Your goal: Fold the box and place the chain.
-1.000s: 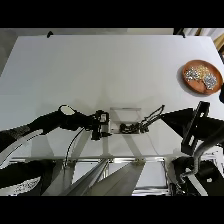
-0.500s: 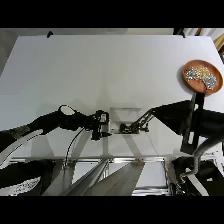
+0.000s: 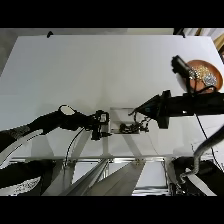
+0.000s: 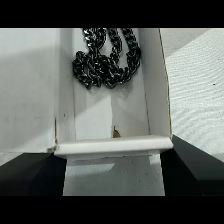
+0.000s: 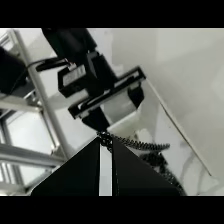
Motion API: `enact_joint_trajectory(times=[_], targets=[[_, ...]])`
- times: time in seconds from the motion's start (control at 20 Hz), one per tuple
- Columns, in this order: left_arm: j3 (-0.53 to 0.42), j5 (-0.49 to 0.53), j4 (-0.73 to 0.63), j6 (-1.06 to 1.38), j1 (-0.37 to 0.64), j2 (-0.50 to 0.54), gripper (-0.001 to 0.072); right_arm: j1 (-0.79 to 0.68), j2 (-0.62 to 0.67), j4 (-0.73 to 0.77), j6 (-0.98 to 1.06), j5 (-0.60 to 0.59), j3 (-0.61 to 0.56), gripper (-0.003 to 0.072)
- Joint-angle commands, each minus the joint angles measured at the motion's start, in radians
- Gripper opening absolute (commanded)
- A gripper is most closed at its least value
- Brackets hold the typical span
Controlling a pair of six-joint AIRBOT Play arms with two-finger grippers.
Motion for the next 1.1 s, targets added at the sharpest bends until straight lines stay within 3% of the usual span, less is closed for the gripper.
enact_joint_trajectory(times=[0.0,0.25,0.75,1.05], targets=[[0.0,0.0,0.0,0.0,0.0,0.001,0.0153,0.085,-0.12,-0.056,0.025,0.016,0.0,0.0015],[0.0,0.0,0.0,0.0,0.0,0.001,0.0153,0.283,-0.199,-0.341,0.166,-0.137,0.0,0.0015],[0.0,0.0,0.0,0.0,0.0,0.001,0.0153,0.413,-0.395,-0.314,0.24,-0.297,0.0,0.0015],[0.0,0.0,0.0,0.0,0.0,0.001,0.0153,0.441,-0.402,-0.315,0.259,-0.367,0.0,0.002]])
